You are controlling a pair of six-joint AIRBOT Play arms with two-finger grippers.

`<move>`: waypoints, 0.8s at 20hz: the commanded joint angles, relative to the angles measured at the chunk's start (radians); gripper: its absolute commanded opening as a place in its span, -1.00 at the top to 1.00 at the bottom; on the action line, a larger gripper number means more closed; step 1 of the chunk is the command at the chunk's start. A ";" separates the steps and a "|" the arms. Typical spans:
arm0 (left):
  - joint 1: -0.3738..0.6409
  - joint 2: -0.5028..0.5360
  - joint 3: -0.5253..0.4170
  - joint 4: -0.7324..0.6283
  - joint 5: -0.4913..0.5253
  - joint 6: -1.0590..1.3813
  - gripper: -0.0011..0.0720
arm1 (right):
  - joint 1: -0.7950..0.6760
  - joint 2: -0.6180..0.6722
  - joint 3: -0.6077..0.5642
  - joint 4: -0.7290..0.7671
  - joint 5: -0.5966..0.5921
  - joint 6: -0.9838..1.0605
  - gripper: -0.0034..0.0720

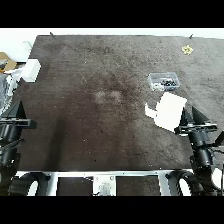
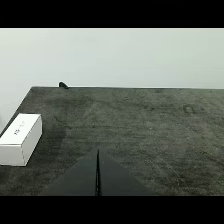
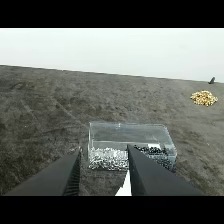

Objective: Fold the box and place the chain.

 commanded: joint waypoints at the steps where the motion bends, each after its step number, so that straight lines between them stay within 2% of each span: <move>1: 0.000 0.001 0.000 0.000 0.000 0.000 0.94 | 0.001 0.000 0.005 0.000 0.001 0.000 0.05; 6: 0.000 0.000 0.000 0.000 0.000 0.000 0.94 | 0.001 0.000 0.015 0.001 0.000 0.006 0.05; 11: 0.000 0.001 0.000 0.000 0.000 0.000 0.94 | -0.001 -0.019 0.133 -0.008 -0.133 0.002 0.04; 13: 0.000 0.001 0.000 0.000 0.000 0.000 0.94 | -0.001 -0.090 0.207 -0.008 -0.135 -0.001 0.04; 16: 0.000 0.000 0.000 0.000 0.000 0.000 0.94 | -0.003 -0.274 0.350 -0.008 -0.135 -0.002 0.04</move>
